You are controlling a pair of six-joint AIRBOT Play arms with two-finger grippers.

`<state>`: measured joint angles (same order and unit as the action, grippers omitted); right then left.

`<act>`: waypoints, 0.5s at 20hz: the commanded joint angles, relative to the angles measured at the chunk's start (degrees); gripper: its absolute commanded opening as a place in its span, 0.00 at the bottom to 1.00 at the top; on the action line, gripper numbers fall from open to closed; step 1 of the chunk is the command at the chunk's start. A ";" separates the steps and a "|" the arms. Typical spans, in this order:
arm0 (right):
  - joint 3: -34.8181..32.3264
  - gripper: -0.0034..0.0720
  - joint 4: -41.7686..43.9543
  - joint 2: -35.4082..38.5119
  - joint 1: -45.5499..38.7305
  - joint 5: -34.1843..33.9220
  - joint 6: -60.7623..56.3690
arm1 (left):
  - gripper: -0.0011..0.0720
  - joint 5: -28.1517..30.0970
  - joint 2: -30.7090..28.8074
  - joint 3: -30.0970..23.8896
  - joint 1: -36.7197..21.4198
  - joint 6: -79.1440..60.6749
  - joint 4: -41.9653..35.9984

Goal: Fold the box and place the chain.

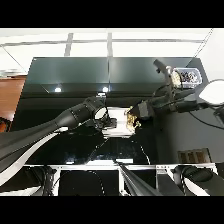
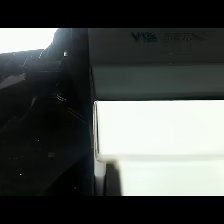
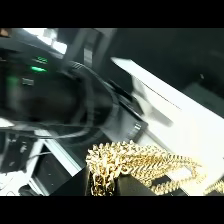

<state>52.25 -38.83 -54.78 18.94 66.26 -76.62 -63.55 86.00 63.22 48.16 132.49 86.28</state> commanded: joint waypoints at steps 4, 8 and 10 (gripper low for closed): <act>-7.80 0.06 0.39 -2.05 4.09 -8.76 0.42 | 0.05 0.02 0.02 0.00 0.00 -0.02 0.00; -7.39 0.48 -1.16 -2.71 2.25 -8.44 0.50 | 0.05 0.04 0.02 0.00 0.00 -0.04 0.02; -6.29 0.48 -3.67 -2.08 -3.48 -2.16 0.70 | 0.05 0.04 0.02 0.00 0.00 -0.02 0.02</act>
